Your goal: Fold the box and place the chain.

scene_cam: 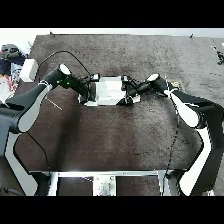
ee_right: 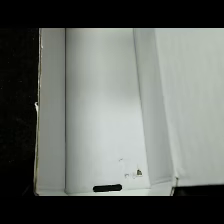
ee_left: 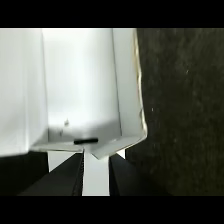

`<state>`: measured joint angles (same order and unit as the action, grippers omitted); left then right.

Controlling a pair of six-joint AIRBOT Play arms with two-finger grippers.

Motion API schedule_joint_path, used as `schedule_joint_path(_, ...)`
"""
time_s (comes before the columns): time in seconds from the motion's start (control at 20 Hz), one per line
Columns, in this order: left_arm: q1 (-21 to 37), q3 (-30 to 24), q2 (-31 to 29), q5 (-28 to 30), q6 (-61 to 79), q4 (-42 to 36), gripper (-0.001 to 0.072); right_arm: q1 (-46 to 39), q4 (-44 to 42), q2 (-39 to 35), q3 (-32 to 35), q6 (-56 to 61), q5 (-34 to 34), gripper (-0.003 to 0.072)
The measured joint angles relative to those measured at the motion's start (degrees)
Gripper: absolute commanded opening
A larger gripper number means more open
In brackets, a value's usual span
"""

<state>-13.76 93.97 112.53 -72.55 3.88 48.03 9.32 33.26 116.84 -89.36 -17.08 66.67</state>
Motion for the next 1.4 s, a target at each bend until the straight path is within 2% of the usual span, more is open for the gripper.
schedule_joint_path(0.55, -0.09, 0.00, 1.31, 0.94, 5.31, -8.35, 0.0163, -0.02, 0.00, 0.00, 0.00, -0.02, 0.00, 0.0606)
schedule_joint_path(0.6, -0.09, 0.00, 1.53, 0.70, 5.62, -8.90, 0.0192, -0.02, 0.00, 0.00, 0.00, -0.04, 0.00, 0.0606)
schedule_joint_path(0.7, -0.09, 0.00, 1.75, 0.52, 6.03, -9.81, 0.0395, -0.02, 0.00, 0.00, 0.00, -0.04, 0.00, 0.0606)
schedule_joint_path(0.8, -0.11, 0.00, 1.88, 0.44, 5.86, -10.23, 0.0401, -0.02, 0.00, 0.00, 0.00, -0.04, 0.00, 0.0606)
schedule_joint_path(0.9, -0.11, 0.02, 1.92, 0.59, 5.49, -10.49, 0.0720, -0.02, 0.02, 0.00, 0.00, -0.04, 0.00, 0.0606)
schedule_joint_path(1.2, -0.09, 0.02, 1.97, 2.21, 2.23, -10.64, 0.0702, -0.02, 0.00, 0.00, 0.00, 0.00, 0.00, 0.0606)
schedule_joint_path(1.25, -0.07, 0.02, 1.97, 2.36, 2.05, -10.64, 0.0548, -0.02, 0.00, 0.00, 0.00, 0.02, 0.00, 0.0606)
schedule_joint_path(1.3, 0.09, 0.02, 1.97, 2.56, 1.73, -10.71, 0.0346, -0.02, 0.00, 0.00, 0.00, 0.02, 0.00, 0.0606)
schedule_joint_path(1.35, 0.26, 0.02, 1.97, 2.86, 1.64, -10.54, 0.0317, -0.02, -0.02, 0.00, 0.00, 0.11, 0.00, 0.0606)
schedule_joint_path(1.4, 0.59, 0.00, 2.01, 2.62, 1.53, -10.40, 0.0226, -0.02, -0.04, 0.00, 0.00, 0.11, 0.00, 0.0606)
